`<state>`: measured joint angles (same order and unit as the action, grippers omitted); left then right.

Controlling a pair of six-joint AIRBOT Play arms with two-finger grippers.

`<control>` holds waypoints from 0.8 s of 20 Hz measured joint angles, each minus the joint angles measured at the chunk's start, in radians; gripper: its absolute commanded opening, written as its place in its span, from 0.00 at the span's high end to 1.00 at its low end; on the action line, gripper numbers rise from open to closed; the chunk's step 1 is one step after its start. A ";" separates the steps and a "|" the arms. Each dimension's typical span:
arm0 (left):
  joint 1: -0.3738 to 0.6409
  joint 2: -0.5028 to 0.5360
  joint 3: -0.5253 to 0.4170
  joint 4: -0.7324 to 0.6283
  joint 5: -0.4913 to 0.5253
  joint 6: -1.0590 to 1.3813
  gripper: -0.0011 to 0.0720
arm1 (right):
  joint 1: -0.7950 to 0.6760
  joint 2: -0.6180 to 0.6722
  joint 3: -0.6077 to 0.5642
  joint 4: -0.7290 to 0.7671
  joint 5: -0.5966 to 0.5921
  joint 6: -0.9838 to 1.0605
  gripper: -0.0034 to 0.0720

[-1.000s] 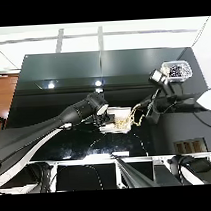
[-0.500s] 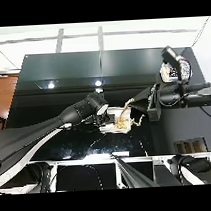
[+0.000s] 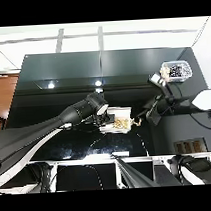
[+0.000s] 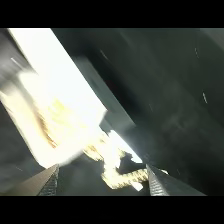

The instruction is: Fold the box and place the chain.

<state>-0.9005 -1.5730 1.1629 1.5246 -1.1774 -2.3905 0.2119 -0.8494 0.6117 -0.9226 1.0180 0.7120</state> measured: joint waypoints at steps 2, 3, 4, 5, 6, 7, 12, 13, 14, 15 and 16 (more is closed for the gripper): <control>0.000 0.000 0.000 0.000 0.000 0.000 0.94 | 0.021 0.000 -0.098 0.007 -0.093 -0.109 0.12; 0.000 0.000 0.000 0.000 0.000 0.000 0.95 | 0.038 0.000 -0.146 0.014 -0.141 -0.182 0.12; 0.000 0.000 0.000 0.000 0.000 0.000 0.94 | 0.057 -0.001 -0.186 0.023 -0.186 -0.255 0.12; 0.000 0.000 0.000 0.000 0.001 0.000 0.94 | 0.074 -0.003 -0.218 0.027 -0.225 -0.315 0.12; 0.000 0.000 0.000 0.000 0.001 0.000 0.95 | 0.086 -0.007 -0.241 0.033 -0.258 -0.359 0.12; 0.000 0.000 0.000 0.000 0.001 0.000 0.95 | 0.097 -0.013 -0.260 0.039 -0.291 -0.396 0.12; 0.000 0.000 0.000 0.000 0.003 0.000 0.95 | 0.117 -0.058 -0.299 0.057 -0.394 -0.481 0.32; 0.000 0.000 0.000 0.000 0.003 0.000 0.95 | 0.118 -0.068 -0.301 0.063 -0.400 -0.486 0.32; 0.000 0.000 0.000 0.000 0.003 0.000 0.95 | 0.119 -0.079 -0.302 0.069 -0.411 -0.492 0.39; 0.000 0.000 0.000 0.000 0.003 0.000 0.95 | 0.121 -0.085 -0.303 0.072 -0.417 -0.496 0.68; 0.000 0.000 0.000 0.000 0.003 0.000 0.94 | 0.121 -0.090 -0.305 0.073 -0.418 -0.498 0.89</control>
<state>-0.9005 -1.5726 1.1629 1.5246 -1.1740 -2.3905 0.3328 -0.9398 0.3069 -0.8494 0.5999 0.2142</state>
